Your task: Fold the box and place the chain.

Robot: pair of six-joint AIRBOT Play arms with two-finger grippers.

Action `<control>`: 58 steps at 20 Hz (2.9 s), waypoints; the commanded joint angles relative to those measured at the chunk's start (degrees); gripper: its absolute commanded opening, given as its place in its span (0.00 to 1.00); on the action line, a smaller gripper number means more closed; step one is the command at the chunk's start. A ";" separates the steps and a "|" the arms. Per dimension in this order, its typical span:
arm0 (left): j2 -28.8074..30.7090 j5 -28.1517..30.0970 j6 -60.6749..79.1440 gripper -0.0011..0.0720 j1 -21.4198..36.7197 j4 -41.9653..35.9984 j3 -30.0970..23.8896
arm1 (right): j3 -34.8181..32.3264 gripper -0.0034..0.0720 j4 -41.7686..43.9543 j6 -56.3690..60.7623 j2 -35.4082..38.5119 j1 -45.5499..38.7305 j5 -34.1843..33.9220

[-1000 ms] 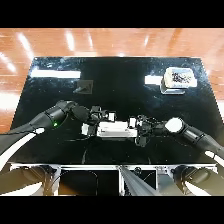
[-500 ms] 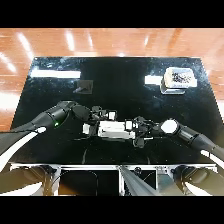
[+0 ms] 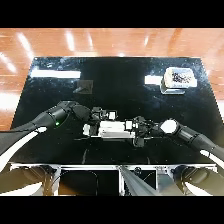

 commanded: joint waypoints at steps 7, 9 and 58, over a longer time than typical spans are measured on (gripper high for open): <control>0.00 0.37 0.00 0.04 0.00 0.22 -0.02 | 0.00 0.98 0.00 0.00 -0.02 -2.51 2.27; 0.00 0.37 0.00 0.04 0.00 0.22 -0.02 | 0.00 0.98 0.00 0.02 -0.02 -2.51 2.45; 0.00 0.59 -0.04 0.04 -0.02 0.20 -0.02 | -0.04 0.69 -3.02 4.17 -0.63 -2.51 2.14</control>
